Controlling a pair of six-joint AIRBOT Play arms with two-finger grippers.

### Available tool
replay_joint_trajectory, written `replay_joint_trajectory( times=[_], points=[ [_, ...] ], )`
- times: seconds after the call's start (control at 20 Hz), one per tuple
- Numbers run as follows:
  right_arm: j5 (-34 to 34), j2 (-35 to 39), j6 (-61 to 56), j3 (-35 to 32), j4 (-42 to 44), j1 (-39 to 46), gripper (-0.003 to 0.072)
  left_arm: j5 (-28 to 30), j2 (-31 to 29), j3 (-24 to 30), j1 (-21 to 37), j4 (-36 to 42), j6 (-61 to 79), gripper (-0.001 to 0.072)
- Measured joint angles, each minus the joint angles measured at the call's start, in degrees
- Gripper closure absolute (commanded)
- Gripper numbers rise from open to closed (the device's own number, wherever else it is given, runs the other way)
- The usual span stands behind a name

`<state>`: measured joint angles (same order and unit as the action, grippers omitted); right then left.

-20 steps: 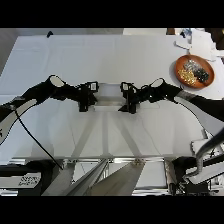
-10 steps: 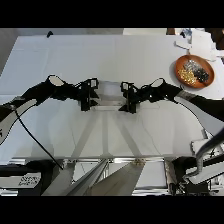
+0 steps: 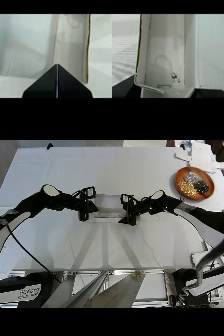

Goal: Fold the box and place the chain.

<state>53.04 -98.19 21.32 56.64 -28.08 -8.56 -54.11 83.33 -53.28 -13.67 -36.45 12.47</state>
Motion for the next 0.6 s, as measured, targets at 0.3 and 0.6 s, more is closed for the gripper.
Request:
replay_joint_trajectory(
  times=[0.3, 0.6],
  points=[
    [0.0, 0.0, 0.0, 0.0, 0.0, 0.0, 0.0322, -6.3, -6.4, 0.0, 7.7, -0.6, -5.4, 0.0703],
    [0.0, 0.0, 0.0, 0.0, 0.0, 0.0, 0.0322, -6.0, -6.6, 0.1, 13.0, -11.3, -40.8, 0.0704]
  ],
)
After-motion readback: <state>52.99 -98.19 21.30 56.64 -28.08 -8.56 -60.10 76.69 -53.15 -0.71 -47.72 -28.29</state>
